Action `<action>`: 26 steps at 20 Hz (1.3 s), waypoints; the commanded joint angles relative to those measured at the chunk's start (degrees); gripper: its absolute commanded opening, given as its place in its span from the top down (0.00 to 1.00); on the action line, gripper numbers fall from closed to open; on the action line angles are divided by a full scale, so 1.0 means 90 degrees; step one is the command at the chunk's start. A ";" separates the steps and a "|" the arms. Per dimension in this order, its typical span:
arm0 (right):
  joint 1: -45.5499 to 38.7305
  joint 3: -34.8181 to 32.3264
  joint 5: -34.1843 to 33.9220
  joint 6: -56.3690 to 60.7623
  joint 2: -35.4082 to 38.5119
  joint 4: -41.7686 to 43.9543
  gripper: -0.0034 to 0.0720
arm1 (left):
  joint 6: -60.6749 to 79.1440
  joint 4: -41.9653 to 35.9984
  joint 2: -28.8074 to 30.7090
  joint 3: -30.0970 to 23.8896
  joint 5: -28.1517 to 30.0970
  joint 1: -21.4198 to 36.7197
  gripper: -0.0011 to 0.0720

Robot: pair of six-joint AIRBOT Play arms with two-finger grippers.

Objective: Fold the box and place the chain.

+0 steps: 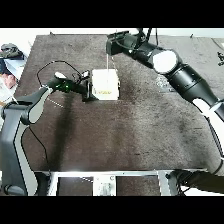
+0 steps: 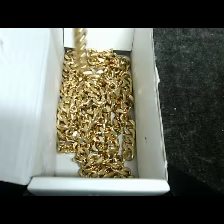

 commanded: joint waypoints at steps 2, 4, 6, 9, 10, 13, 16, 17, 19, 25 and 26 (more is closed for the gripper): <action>-0.0024 -0.0007 0.0644 0.0010 -0.0440 -0.0022 0.96 | 0.0002 0.0002 0.0005 0.0007 0.0027 0.0000 0.51; -0.0022 -0.0010 0.0670 0.0029 -0.0539 -0.0015 0.96 | 0.0002 0.0002 0.0005 0.0007 0.0024 0.0000 0.51; -0.0022 0.0029 0.0624 0.0029 -0.0527 0.0010 0.96 | 0.0002 0.0002 0.0005 0.0007 0.0027 0.0000 0.51; 0.0007 0.0172 0.0600 0.0027 -0.0386 0.0010 0.96 | 0.0002 0.0002 0.0005 0.0007 0.0027 0.0000 0.51; 0.0017 0.0209 0.0593 0.0024 -0.0323 0.0007 0.96 | 0.0002 0.0000 0.0002 0.0007 0.0027 0.0000 0.51; 0.0041 0.0226 0.0534 0.0027 -0.0160 0.0010 0.96 | 0.0002 0.0002 0.0005 0.0007 0.0027 0.0000 0.51; 0.0114 0.0226 0.0534 0.0024 -0.0163 0.0010 0.96 | 0.0002 0.0002 0.0005 0.0007 0.0027 0.0000 0.51; 0.0141 0.0226 0.0534 0.0017 -0.0163 0.0005 0.96 | 0.0002 0.0002 0.0005 0.0007 0.0027 0.0000 0.51; 0.0138 0.0221 0.0636 0.0002 -0.0170 -0.0058 0.96 | 0.0002 0.0000 0.0005 0.0007 0.0029 0.0000 0.51; 0.0005 -0.0488 0.0646 0.0032 -0.0177 -0.0206 0.96 | 0.0002 0.0002 0.0005 0.0007 0.0027 0.0000 0.51; -0.0068 -0.0675 0.0573 0.0032 -0.0177 -0.0209 0.96 | 0.0002 0.0002 0.0005 0.0007 0.0029 0.0000 0.51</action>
